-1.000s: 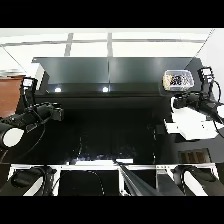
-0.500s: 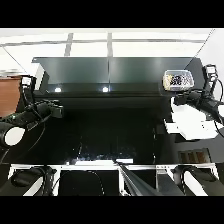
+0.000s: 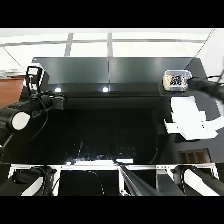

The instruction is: Fold the box and place the chain.

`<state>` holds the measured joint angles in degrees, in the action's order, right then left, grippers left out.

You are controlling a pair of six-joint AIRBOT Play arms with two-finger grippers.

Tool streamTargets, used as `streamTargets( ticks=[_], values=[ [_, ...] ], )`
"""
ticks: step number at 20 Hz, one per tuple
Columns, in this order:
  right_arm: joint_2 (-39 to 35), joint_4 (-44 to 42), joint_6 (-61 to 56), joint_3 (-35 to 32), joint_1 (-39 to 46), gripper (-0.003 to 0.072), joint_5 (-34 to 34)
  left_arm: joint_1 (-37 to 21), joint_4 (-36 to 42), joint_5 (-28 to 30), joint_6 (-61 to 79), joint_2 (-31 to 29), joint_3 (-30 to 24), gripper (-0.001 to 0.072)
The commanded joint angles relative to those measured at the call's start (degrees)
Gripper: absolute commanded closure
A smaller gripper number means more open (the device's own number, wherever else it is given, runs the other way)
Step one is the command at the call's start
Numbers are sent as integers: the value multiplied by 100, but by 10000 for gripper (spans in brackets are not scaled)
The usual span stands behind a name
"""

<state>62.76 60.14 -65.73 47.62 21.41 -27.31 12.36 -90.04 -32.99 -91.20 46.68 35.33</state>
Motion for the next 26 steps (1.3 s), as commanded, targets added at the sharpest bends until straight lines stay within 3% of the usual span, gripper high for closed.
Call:
streamTargets(
  ticks=[1,3,5,7,10,13,14,16,18,19,20,22,23,26],
  values=[
    [1027,2811,-2430,1508,1609,-34,-1941,-315,-243,-1250,-92,68,310,1],
    [1639,2531,-2433,1976,2441,-34,-3217,-350,-186,-1239,-125,109,306,1],
    [1993,2479,-1705,2017,2769,-34,-3886,-350,238,-1250,-494,151,308,1],
    [2157,2155,-181,2017,2824,-34,-4133,-348,562,-1292,-487,177,308,2],
    [2188,2124,800,2017,2822,-34,-3947,-350,568,-1449,-487,267,306,2],
    [2356,1644,1714,2015,2822,-34,-4299,-348,570,-1626,-487,369,306,2],
    [2400,1456,1818,2013,2817,-2,-4330,-348,570,-1624,-487,396,306,2],
    [2417,1316,1818,2013,2817,206,-4312,-350,566,-1596,-487,422,306,2],
    [2417,1451,1733,2013,2817,290,-4551,-350,566,-1567,-487,442,306,2],
    [2417,1554,1615,2013,2817,376,-4671,-350,564,-1547,-487,446,306,2],
    [2415,1731,1351,2013,2815,382,-4774,-350,544,-1541,-485,448,306,2],
    [2369,1888,1147,2013,2769,642,-5086,-350,522,-1543,-485,448,306,2],
    [2295,1799,1147,1996,2723,675,-5198,-350,525,-1545,-485,448,306,2],
    [1803,852,1331,1733,2533,676,-5080,-350,525,-1502,-485,448,306,2]
  ],
)
